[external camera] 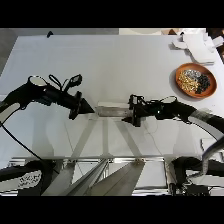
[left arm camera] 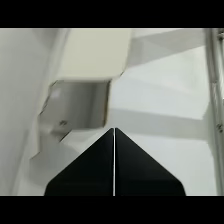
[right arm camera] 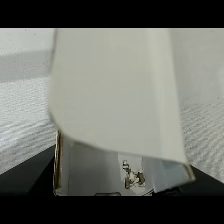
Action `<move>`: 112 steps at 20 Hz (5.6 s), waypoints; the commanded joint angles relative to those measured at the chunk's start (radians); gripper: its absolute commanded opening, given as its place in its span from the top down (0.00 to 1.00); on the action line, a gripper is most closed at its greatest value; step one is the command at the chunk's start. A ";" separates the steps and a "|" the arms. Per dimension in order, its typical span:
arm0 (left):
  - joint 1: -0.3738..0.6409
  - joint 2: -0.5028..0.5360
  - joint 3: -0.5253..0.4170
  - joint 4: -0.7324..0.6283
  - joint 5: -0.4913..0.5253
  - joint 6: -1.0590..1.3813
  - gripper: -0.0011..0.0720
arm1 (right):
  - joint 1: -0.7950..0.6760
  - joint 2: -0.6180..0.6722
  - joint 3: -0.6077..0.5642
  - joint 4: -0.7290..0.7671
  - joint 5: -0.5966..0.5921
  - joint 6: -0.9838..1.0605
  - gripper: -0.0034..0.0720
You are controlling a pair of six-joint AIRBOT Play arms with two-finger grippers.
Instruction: Fold the box and place the chain.
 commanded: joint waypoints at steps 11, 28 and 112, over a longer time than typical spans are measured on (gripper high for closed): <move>-0.097 0.000 -0.011 -0.328 0.409 0.021 0.98 | 0.001 0.000 0.000 0.001 0.000 0.000 0.29; -0.055 0.058 -0.010 -0.276 0.297 -0.023 0.98 | 0.001 0.000 0.000 0.000 0.000 0.000 0.29; -0.086 0.163 -0.081 0.100 0.381 0.348 0.61 | 0.001 0.000 0.000 0.000 0.000 0.000 0.29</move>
